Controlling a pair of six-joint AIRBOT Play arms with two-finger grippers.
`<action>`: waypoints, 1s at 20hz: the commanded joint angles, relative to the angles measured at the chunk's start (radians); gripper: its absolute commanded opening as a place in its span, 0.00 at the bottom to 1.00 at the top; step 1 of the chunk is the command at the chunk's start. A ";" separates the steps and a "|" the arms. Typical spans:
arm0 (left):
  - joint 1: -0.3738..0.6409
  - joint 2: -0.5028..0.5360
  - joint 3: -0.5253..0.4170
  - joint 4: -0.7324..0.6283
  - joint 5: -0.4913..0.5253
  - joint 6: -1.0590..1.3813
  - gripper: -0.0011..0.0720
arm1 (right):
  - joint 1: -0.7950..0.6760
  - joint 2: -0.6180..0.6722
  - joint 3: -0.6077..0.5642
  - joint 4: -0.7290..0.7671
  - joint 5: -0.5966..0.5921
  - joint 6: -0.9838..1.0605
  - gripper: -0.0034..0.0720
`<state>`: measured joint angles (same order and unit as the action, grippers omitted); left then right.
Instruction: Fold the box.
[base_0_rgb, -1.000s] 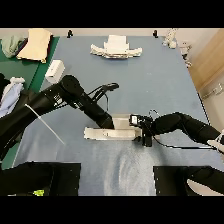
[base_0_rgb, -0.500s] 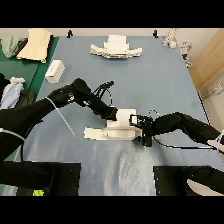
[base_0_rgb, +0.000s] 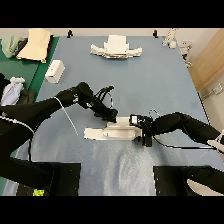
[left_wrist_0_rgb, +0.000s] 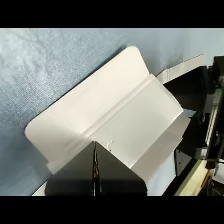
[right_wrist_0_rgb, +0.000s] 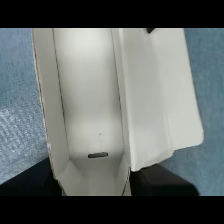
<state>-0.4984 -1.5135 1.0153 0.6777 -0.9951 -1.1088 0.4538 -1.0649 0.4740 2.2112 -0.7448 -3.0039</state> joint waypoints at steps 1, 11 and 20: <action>0.002 0.063 0.008 0.001 0.003 0.092 0.03 | 0.001 -0.001 0.000 0.000 0.000 0.000 0.59; -0.130 0.517 -0.108 0.376 0.010 0.138 0.03 | 0.001 -0.001 0.000 -0.001 0.000 0.000 0.59; -0.041 0.615 -0.288 0.365 -0.019 0.683 0.77 | 0.001 -0.001 0.000 -0.001 0.000 0.000 0.59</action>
<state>-0.6029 -0.9157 0.7727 1.0847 -1.0031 -0.6605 0.4545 -1.0649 0.4740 2.2101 -0.7441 -3.0043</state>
